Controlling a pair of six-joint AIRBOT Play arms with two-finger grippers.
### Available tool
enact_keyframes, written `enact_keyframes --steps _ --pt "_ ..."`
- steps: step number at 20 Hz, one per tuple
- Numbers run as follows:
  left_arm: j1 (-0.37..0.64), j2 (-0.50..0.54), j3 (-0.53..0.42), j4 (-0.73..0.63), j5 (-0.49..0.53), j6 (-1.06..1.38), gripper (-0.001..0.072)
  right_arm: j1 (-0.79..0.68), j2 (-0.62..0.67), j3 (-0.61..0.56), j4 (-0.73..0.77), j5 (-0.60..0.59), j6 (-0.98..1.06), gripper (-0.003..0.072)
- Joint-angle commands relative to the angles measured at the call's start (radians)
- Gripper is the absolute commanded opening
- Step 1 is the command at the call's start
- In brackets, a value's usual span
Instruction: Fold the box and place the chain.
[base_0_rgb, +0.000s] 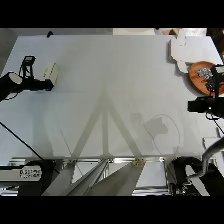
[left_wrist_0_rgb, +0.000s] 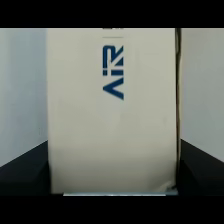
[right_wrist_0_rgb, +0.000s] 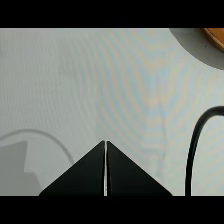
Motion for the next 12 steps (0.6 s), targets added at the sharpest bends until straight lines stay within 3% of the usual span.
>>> enact_keyframes --steps 1,3,4,12 --pt "-0.002 -0.053 -0.001 0.018 -0.003 -0.003 0.0228 -0.001 0.001 0.001 0.000 0.000 0.000 0.0014" --pt "-0.002 -0.055 0.000 0.018 -0.003 -0.003 0.0654 -0.001 0.001 0.001 0.000 0.000 0.000 0.0014" --pt "-0.002 -0.049 0.000 0.017 -0.011 -0.003 0.0706 -0.001 0.001 0.001 0.000 0.001 0.000 0.0014" --pt "-0.003 0.153 0.000 -0.008 -0.128 -0.002 0.0709 -0.001 0.001 0.001 0.000 0.001 0.000 0.0014"
